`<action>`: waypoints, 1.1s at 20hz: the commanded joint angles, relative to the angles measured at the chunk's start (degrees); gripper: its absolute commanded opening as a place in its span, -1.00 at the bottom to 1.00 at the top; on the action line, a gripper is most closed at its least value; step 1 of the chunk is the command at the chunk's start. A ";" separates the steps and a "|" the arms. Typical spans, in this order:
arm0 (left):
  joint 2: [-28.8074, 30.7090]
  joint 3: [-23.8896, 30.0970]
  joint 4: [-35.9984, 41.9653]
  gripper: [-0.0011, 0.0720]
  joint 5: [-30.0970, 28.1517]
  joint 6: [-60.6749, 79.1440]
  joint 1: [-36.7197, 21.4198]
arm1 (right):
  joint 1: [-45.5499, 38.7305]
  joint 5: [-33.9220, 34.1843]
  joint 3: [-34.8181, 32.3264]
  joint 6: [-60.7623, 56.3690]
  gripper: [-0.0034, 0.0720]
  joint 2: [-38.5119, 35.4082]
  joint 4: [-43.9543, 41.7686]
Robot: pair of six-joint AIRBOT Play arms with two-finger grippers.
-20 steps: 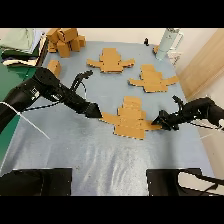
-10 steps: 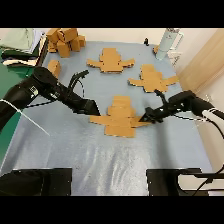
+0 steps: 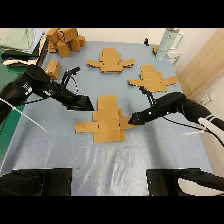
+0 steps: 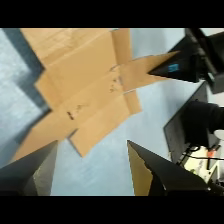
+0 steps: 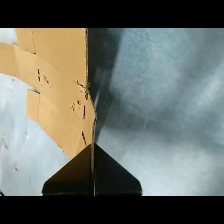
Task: Fold the box.
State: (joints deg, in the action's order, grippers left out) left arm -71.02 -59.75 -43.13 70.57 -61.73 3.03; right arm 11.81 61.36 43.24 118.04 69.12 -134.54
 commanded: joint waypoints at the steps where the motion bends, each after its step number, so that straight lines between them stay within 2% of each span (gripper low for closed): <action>1: -0.26 -0.04 -7.85 0.83 0.46 -3.54 -0.24 | 0.83 -2.64 -6.43 -0.55 -0.91 -5.79 1.97; 3: -1.62 -0.04 -8.81 0.84 1.42 -3.65 -0.24 | 0.83 -5.66 -10.45 -0.39 -0.91 -9.86 3.15; 6: -6.32 -0.07 -6.38 0.84 1.79 -2.12 -0.24 | 0.83 -8.87 -12.44 1.68 -0.91 -13.99 3.85; 12: -17.86 -0.66 19.71 0.84 -2.14 16.46 -0.24 | 1.53 -9.51 -12.44 2.05 -0.91 -15.52 3.87; 16: -26.45 -5.53 29.03 0.84 2.91 21.33 -0.07 | 3.52 -10.01 -12.44 2.03 -0.91 -15.52 4.83; 22: -31.58 -8.87 29.83 0.83 2.80 22.69 1.55 | 3.65 -10.40 -12.44 2.01 -0.91 -15.52 5.97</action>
State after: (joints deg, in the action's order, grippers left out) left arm -100.33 -67.42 -15.22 73.06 -40.82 4.01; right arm 15.27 51.20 30.85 120.03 53.65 -129.14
